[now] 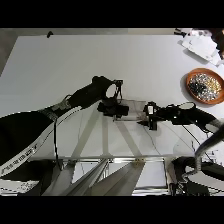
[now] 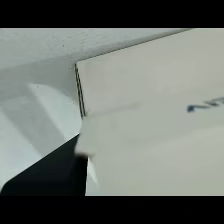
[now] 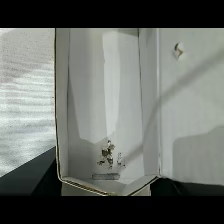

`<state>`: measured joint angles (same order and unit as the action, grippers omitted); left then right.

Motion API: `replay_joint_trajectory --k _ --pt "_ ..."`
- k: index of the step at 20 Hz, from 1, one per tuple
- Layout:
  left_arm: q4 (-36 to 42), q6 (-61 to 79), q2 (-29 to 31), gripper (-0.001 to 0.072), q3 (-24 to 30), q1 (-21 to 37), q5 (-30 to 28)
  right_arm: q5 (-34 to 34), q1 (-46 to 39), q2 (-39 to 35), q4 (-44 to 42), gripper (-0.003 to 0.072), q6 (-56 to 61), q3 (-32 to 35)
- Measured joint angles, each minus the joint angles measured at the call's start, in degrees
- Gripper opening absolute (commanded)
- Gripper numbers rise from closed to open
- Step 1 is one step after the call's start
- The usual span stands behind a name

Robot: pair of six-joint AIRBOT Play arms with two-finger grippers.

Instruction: Fold the box and place the chain.

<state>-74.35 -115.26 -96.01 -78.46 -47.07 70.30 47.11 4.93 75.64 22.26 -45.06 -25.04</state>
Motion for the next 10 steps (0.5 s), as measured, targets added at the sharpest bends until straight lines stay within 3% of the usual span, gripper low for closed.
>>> replay_joint_trajectory --k 6,10 --pt "-0.15 10.54 8.35 0.0328 1.01 2.43 -1.46 0.02 0.02 0.0 -0.02 0.0419 0.0 0.0" --pt "-0.07 31.61 18.03 0.0365 7.41 5.05 -2.16 0.02 0.02 0.0 -0.02 0.0419 -0.02 0.0"
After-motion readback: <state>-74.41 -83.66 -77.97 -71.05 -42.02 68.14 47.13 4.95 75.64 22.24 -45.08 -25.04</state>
